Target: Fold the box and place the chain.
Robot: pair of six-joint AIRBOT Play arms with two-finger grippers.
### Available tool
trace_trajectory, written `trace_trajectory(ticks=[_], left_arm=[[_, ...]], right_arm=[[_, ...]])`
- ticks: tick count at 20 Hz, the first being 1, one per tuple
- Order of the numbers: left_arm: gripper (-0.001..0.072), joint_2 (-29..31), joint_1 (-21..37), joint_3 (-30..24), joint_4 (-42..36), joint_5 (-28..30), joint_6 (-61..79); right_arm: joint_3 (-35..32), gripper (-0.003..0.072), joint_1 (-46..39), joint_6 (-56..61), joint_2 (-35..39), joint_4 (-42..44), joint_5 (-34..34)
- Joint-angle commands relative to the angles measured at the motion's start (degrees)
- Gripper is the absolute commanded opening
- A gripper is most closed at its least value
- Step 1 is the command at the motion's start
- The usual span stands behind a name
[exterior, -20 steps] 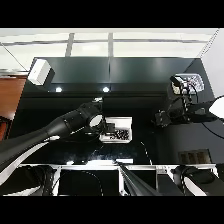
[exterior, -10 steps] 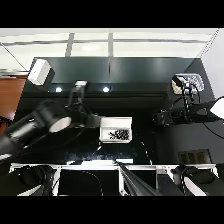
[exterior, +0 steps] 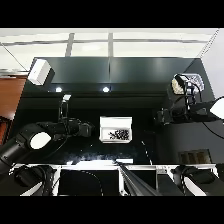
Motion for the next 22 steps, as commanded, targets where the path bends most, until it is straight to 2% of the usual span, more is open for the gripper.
trace_trajectory(ticks=[1, 2, 3, 5, 6, 9, 13, 18, 20, 22], left_arm=[[0.0530, -0.1, 0.5, -3.1, -7.5, 2.3, 21.5], [0.0556, -0.5, 0.5, -3.1, -7.4, 0.0, 26.2], [0.0618, -1.0, 0.5, -3.1, -7.5, -2.3, 30.8], [0.0644, -2.0, 0.5, -3.1, -7.0, -6.1, 39.8], [0.0703, -2.4, 0.4, -3.1, -6.6, -6.4, 46.1], [0.0697, -3.4, 1.0, -2.3, -5.0, -5.0, 64.8], [0.0696, -7.8, 3.5, 0.2, -6.5, -4.9, 65.9], [0.0701, -12.6, 8.9, 1.0, -12.0, -5.1, 66.1], [0.0699, -14.4, 10.1, 1.4, -14.9, -9.4, 76.0], [0.0699, -15.7, 12.7, 1.5, -26.8, -16.6, 94.3]], right_arm=[[0.0, 0.0330, 0.0, 0.6, 0.0, -0.2, 1.2], [0.0, 0.0330, 0.0, 0.7, 0.0, -0.2, 1.2], [0.0, 0.0329, 0.0, 0.7, 0.0, -0.2, 1.2], [0.0, 0.0330, 0.0, 0.7, 0.0, -0.3, 1.2], [0.0, 0.0330, 0.0, 0.7, 0.0, -0.3, 1.2], [0.0, 0.0330, 0.0, 1.5, 0.0, -1.1, 1.2], [0.0, 0.0329, 0.0, 1.9, 0.0, -1.3, 1.2], [0.0, 0.0330, 0.0, 2.4, 0.0, -1.5, 0.2], [0.0, 0.0330, 0.0, 2.4, 0.0, -1.7, -0.4], [0.0, 0.0330, 0.0, 2.4, 0.0, -1.8, -0.5]])
